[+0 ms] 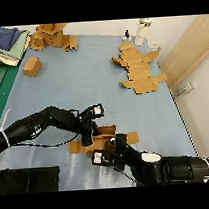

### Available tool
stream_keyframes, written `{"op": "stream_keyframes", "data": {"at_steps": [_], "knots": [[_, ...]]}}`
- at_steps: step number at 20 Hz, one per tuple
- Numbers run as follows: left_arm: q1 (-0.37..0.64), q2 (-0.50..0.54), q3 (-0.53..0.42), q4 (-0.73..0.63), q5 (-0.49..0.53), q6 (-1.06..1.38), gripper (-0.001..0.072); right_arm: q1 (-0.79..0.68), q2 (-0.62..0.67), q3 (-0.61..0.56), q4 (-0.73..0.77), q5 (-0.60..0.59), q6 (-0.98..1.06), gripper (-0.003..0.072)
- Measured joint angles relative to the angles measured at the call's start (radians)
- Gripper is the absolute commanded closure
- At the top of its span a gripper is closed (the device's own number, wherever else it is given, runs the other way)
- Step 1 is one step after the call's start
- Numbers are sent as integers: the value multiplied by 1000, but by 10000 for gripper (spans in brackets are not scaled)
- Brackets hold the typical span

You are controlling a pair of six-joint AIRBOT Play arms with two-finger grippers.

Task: Fold the box.

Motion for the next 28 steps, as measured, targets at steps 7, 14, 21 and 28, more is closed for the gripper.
{"op": "stream_keyframes", "data": {"at_steps": [7, 14, 21, 28], "knots": [[0, 0, 0, 0, 0, 0, 695, -6, 53, 2, -27, -73, 75, -31], [0, 0, 0, 0, -1, 0, 695, -28, 115, -27, -37, -123, 89, -31], [0, 0, 0, 0, 0, 0, 695, -179, 140, -58, 54, 34, -93, -31], [0, 0, 0, 0, 0, 0, 695, -592, 151, -62, 676, 98, -890, -31]]}}
